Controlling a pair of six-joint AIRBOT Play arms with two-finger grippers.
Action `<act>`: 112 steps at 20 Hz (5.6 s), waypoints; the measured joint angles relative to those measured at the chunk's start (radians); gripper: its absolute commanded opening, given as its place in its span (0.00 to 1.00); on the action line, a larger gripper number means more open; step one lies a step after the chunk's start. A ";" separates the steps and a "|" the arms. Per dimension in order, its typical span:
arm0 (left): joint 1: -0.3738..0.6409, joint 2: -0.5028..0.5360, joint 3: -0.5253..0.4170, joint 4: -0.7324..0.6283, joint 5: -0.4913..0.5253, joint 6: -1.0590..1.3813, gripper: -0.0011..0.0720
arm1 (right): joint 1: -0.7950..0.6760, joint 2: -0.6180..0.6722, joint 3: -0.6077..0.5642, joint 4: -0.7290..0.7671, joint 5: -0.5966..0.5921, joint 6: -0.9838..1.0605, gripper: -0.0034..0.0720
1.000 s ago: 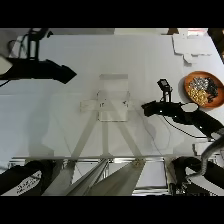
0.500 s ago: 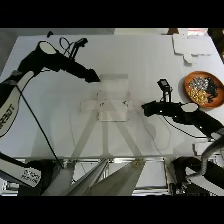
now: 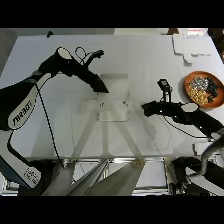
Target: Fold the box and place the chain.
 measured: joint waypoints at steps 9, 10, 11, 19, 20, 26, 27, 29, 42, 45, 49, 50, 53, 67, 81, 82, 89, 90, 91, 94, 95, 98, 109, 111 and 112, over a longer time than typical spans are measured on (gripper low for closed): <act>-0.017 -0.004 -0.019 0.037 -0.026 0.127 0.77 | 0.000 0.000 0.000 0.000 0.000 0.000 0.06; -0.017 -0.004 -0.022 0.036 -0.026 0.140 0.76 | 0.000 0.000 0.000 0.000 0.000 0.000 0.06; -0.017 -0.004 -0.024 0.030 -0.026 0.153 0.58 | 0.000 0.000 0.000 0.000 0.000 0.000 0.06; -0.017 -0.004 -0.029 -0.008 -0.040 0.240 0.03 | 0.000 0.000 0.000 0.000 0.000 0.000 0.06; -0.017 -0.004 -0.029 -0.009 -0.042 0.243 0.03 | 0.000 0.000 0.000 0.000 0.000 0.000 0.06; -0.017 -0.004 -0.029 -0.015 -0.061 0.254 0.03 | 0.000 0.000 0.000 0.000 0.000 0.000 0.06; -0.017 -0.004 -0.029 -0.015 -0.063 0.254 0.03 | 0.000 0.000 0.000 0.000 0.000 0.000 0.06; -0.018 -0.004 -0.029 -0.016 -0.064 0.255 0.03 | 0.000 0.000 0.000 0.000 0.000 0.000 0.06; -0.040 0.000 -0.029 -0.018 -0.056 0.243 0.02 | 0.000 0.000 0.002 0.019 -0.002 0.009 0.59; -0.033 0.042 -0.029 -0.015 -0.040 0.245 0.02 | 0.001 0.013 0.019 0.058 0.005 0.014 0.59; -0.016 0.188 -0.029 0.023 -0.026 0.217 0.01 | -0.011 0.114 0.057 0.087 0.006 0.037 0.59; -0.013 0.231 -0.029 0.041 -0.028 0.207 0.01 | -0.026 0.159 0.064 0.090 0.003 0.056 0.59; -0.009 0.367 -0.042 0.087 -0.061 0.171 0.01 | -0.112 0.307 0.075 0.071 0.002 0.124 0.59; -0.024 0.505 -0.588 -0.032 0.303 0.485 0.02 | -0.487 0.640 0.081 -0.333 0.238 0.403 0.58; -0.046 0.335 -0.609 -0.153 0.311 0.795 0.01 | -0.498 0.645 0.080 -0.357 0.264 0.413 0.58; -0.046 0.331 -0.609 -0.154 0.314 0.802 0.01 | -0.498 0.645 0.081 -0.357 0.264 0.414 0.58; -0.046 0.310 -0.536 -0.139 0.336 0.792 0.01 | -0.498 0.645 0.081 -0.357 0.270 0.414 0.58; -0.046 0.307 -0.506 -0.131 0.333 0.780 0.01 | -0.498 0.645 0.081 -0.356 0.271 0.414 0.58; -0.047 0.303 -0.473 -0.116 0.325 0.764 0.02 | -0.498 0.645 0.081 -0.356 0.272 0.414 0.58; -0.048 0.278 -0.412 -0.085 0.295 0.731 0.02 | -0.498 0.645 0.081 -0.356 0.282 0.414 0.58; -0.048 0.265 -0.402 -0.080 0.286 0.723 0.02 | -0.498 0.645 0.081 -0.356 0.287 0.414 0.58; -0.049 0.217 -0.385 -0.077 0.261 0.713 0.02 | -0.498 0.645 0.081 -0.356 0.299 0.414 0.58; -0.060 0.147 -0.376 -0.091 0.290 0.759 0.02 | -0.498 0.645 0.081 -0.356 0.313 0.414 0.58; -0.065 0.146 -0.376 -0.091 0.295 0.768 0.02 | -0.498 0.645 0.081 -0.356 0.313 0.414 0.58; -0.067 0.145 -0.376 -0.092 0.297 0.771 0.02 | -0.498 0.645 0.081 -0.356 0.313 0.414 0.58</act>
